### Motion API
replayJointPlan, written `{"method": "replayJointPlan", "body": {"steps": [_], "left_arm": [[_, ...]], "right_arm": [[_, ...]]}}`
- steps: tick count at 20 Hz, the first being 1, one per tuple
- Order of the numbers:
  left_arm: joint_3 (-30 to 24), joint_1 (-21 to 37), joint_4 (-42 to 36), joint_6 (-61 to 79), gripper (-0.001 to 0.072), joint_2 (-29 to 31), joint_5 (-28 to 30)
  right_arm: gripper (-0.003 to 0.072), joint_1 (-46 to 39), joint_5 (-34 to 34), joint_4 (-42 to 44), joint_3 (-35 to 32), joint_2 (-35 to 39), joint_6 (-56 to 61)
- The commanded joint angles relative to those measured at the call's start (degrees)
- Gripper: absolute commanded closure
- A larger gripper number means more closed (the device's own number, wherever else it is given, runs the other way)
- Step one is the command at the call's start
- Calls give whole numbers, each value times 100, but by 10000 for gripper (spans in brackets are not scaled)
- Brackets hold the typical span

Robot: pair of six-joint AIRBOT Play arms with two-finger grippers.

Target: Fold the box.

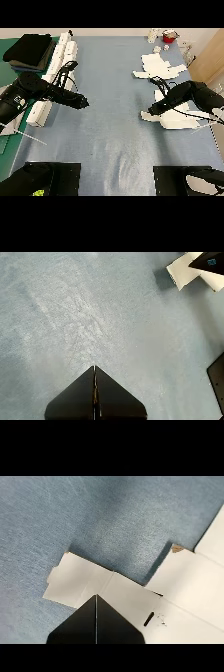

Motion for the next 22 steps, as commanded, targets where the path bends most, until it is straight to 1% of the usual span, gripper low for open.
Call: {"method": "replayJointPlan", "body": {"steps": [1,13,15,18,20,22], "left_arm": [[-4,-2,0,0,699,4,2],[-2,-2,0,0,699,4,2],[-2,-2,0,0,699,4,2],[-4,-2,-4,0,699,4,22],[-4,-9,-94,0,699,2,170],[-2,-9,-264,0,699,2,376]], "right_arm": [[680,0,0,0,4,0,0],[680,0,0,74,2,0,37],[680,0,-22,376,4,0,442],[680,2,-90,730,2,-2,1679],[680,0,-85,767,7,0,2291],[679,-39,-35,632,173,0,2376]]}}
